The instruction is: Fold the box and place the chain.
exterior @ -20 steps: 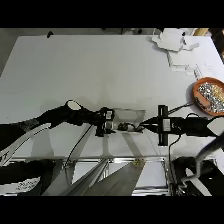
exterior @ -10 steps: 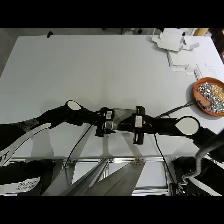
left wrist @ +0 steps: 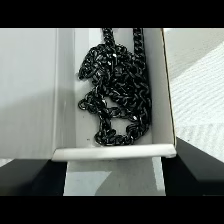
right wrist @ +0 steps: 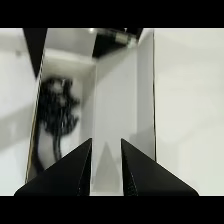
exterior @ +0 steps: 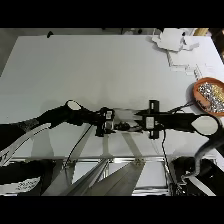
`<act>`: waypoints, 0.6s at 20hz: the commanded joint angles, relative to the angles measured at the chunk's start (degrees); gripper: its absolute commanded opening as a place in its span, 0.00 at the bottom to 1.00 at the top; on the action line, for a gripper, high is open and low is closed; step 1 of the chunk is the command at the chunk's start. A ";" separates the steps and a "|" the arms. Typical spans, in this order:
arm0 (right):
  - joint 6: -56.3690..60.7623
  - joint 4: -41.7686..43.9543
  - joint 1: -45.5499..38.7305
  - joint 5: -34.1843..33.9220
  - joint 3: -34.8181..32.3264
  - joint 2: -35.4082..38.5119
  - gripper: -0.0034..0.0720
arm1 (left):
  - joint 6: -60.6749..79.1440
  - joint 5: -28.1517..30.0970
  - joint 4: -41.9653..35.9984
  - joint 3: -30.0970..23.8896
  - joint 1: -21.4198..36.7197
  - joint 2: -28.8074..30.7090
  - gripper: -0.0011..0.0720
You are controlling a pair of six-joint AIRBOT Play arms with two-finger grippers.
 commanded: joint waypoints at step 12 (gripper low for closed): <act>-11.37 -4.07 -10.16 -3.63 -5.62 -16.81 0.31 | 0.00 0.00 0.02 0.02 0.00 0.04 0.51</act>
